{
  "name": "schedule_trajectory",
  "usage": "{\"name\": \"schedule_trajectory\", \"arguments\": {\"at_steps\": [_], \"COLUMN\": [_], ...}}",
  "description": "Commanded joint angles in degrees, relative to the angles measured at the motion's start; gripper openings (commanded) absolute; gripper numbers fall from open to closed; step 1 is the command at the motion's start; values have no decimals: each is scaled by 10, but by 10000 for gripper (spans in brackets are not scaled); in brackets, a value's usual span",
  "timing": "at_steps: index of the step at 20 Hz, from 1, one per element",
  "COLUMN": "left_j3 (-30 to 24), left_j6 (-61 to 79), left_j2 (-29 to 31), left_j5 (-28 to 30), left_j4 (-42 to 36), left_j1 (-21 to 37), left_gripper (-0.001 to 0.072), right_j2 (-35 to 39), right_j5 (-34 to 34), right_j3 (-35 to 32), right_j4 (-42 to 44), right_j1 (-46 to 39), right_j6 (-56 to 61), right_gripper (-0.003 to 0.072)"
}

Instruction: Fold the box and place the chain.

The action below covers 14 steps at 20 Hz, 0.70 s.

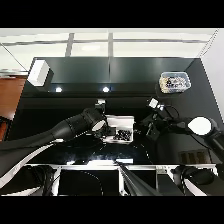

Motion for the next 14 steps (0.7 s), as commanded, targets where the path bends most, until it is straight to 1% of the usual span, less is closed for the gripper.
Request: {"name": "schedule_trajectory", "arguments": {"at_steps": [1, 2, 4, 5, 6, 8, 9, 10, 14], "left_j3": [0, 0, 0, 0, 0, 0, 0, 0, 0], "left_j6": [0, 0, 0, 0, 0, 0, 0, 0, 0], "left_j2": [0, 0, 0, 0, 0, 0, 0, 0, 0], "left_j5": [1, 0, 0, 0, 1, 1, 1, 0, 0], "left_j4": [0, 0, 0, 0, 0, 0, 0, 0, 0], "left_j1": [0, 0, 0, 0, 0, 0, 0, 0, 0], "left_gripper": [33, 33, 33, 33, 33, 33, 33, 33, 33], "right_j2": [20, 9, -22, -40, -59, -104, -123, -138, -153], "right_j5": [27, 4, -45, -61, -66, -91, -100, -103, -117], "right_j3": [-5, -20, -53, -64, -66, -66, -66, -64, -60], "right_j4": [-33, -35, -22, -17, -14, 58, 82, 87, 88], "right_j1": [-7, -7, -4, 2, 9, 19, 24, 26, 24], "right_j6": [68, 42, -85, -163, -217, -281, -321, -356, -364], "right_gripper": [461, 642, 642, 642, 642, 642, 642, 642, 640]}}
